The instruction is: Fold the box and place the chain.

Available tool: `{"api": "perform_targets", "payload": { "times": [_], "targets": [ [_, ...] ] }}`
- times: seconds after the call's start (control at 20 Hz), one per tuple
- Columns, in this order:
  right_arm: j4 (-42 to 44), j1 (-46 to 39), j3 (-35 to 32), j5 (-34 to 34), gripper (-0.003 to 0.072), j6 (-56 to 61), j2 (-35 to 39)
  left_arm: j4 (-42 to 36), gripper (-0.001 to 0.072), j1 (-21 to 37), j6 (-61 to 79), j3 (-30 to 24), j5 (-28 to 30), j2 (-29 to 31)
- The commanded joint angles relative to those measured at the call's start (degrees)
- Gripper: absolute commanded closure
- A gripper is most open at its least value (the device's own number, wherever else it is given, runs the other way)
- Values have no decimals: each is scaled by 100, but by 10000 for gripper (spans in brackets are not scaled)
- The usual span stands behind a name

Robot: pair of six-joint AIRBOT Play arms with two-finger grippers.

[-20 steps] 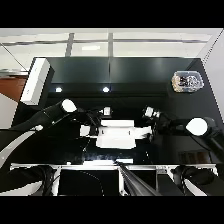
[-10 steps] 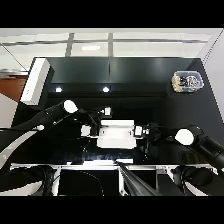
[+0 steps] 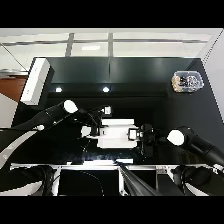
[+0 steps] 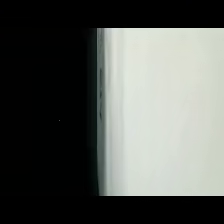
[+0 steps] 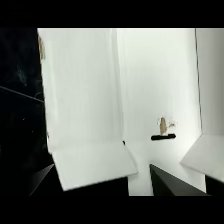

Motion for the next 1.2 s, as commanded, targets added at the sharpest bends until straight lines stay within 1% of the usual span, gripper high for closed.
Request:
{"api": "perform_targets", "payload": {
  "times": [0.0,0.1,0.25,0.35,0.55,0.8,1.1,1.15],
  "targets": [
    [103,256,-2,-533,-26,-61,-197,4,680,-4,-26,0,-9,-4],
    [109,380,-2,-688,-26,-59,-212,4,680,-4,-24,0,-9,-4],
    [404,433,13,-686,-26,-9,-179,4,680,-4,-28,0,-11,-4],
    [400,402,92,-678,-26,9,-59,4,680,-4,-46,0,-11,-4],
    [396,22,306,-691,-26,199,181,4,680,-4,-46,0,-11,-4],
    [369,-297,334,-767,-26,197,190,2,680,-4,-52,0,-17,-4],
    [527,-363,334,-887,-26,190,168,2,680,-4,-90,0,-96,-4],
    [691,-363,334,-909,-26,127,125,2,680,-4,-92,0,-107,-4]
  ]
}}
